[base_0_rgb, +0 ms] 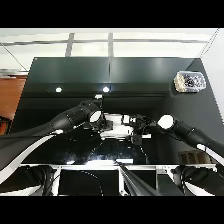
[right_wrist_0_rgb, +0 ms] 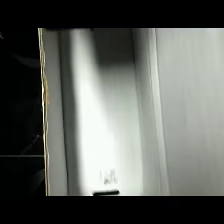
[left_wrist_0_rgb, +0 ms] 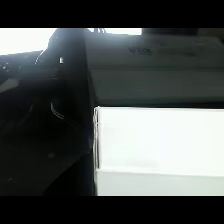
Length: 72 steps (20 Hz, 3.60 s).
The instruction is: Fold the box and place the chain.
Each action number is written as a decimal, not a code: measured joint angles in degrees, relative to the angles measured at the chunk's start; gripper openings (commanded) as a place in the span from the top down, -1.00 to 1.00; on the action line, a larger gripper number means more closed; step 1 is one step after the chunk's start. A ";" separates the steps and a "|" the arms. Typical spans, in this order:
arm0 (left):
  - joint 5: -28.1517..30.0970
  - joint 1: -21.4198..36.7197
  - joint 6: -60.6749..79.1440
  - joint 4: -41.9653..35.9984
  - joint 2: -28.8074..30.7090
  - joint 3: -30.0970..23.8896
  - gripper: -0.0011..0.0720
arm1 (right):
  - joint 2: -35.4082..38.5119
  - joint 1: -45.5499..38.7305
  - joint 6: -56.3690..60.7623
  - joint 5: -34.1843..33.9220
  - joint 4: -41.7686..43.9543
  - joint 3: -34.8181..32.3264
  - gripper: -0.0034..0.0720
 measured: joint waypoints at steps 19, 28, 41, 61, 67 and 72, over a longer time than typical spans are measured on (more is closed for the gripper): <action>-0.61 0.00 1.27 0.20 0.00 0.00 0.90 | 3.45 0.11 2.54 2.97 -9.09 0.02 0.40; -0.66 0.00 1.44 -0.11 -0.02 -0.02 0.90 | -0.55 1.88 2.80 0.68 0.98 0.00 0.39; 0.57 0.00 1.25 -0.61 0.00 0.00 0.89 | 2.56 -1.90 20.20 0.09 -2.25 0.83 0.90; -0.20 0.00 1.40 -0.44 0.00 0.00 0.89 | -0.50 -29.35 63.06 23.63 5.53 -6.21 0.89; -0.20 0.00 1.40 -0.44 0.00 0.00 0.89 | -2.34 -27.93 57.44 30.42 8.48 -1.31 -0.79; -0.20 0.00 1.40 -0.44 0.00 0.00 0.89 | -2.58 -26.51 56.85 31.91 10.43 -0.09 -0.78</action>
